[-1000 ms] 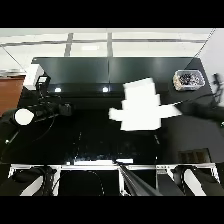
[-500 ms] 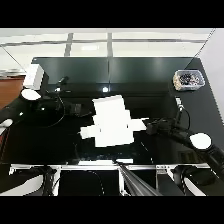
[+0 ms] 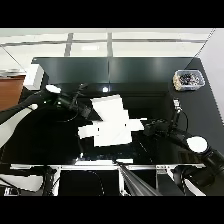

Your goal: Fold the box and place the chain.

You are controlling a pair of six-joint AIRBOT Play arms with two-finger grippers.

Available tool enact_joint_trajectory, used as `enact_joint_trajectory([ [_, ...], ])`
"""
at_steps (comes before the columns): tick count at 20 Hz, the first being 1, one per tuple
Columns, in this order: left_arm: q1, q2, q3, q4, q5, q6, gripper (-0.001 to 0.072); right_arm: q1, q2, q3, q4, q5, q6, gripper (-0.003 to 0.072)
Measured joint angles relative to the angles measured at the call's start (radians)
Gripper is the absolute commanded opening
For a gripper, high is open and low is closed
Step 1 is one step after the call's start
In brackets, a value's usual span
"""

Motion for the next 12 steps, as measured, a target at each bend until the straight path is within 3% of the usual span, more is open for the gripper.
enact_joint_trajectory([
  [2, -0.015, -0.053, 0.063, 0.013, -0.044, 0.025, 0.0644, 0.001, 0.0, 0.0, 0.0, -0.002, 0.002, 0.0015],
  [3, -0.02, -0.084, 0.093, 0.014, -0.076, 0.032, 0.0528, 0.001, 0.0, 0.0, 0.0, -0.004, 0.002, 0.0015],
  [5, -0.026, -0.141, 0.148, 0.005, -0.144, 0.045, 0.0376, 0.002, 0.0, 0.0, 0.0, -0.005, 0.002, 0.0015],
  [7, -0.031, -0.188, 0.184, -0.002, -0.212, 0.049, 0.0322, 0.002, 0.0, 0.0, -0.001, -0.006, 0.002, 0.0015],
  [8, -0.031, -0.204, 0.195, -0.003, -0.233, 0.053, 0.0253, 0.002, 0.0, 0.0, -0.001, -0.006, 0.002, 0.0015],
  [9, -0.031, -0.215, 0.203, -0.003, -0.246, 0.06, 0.024, 0.002, 0.0, 0.0, -0.001, -0.006, 0.002, 0.0015],
  [12, -0.027, -0.235, 0.217, -0.003, -0.278, 0.081, 0.0097, 0.002, 0.0, 0.0, -0.001, -0.004, 0.002, 0.0016],
])
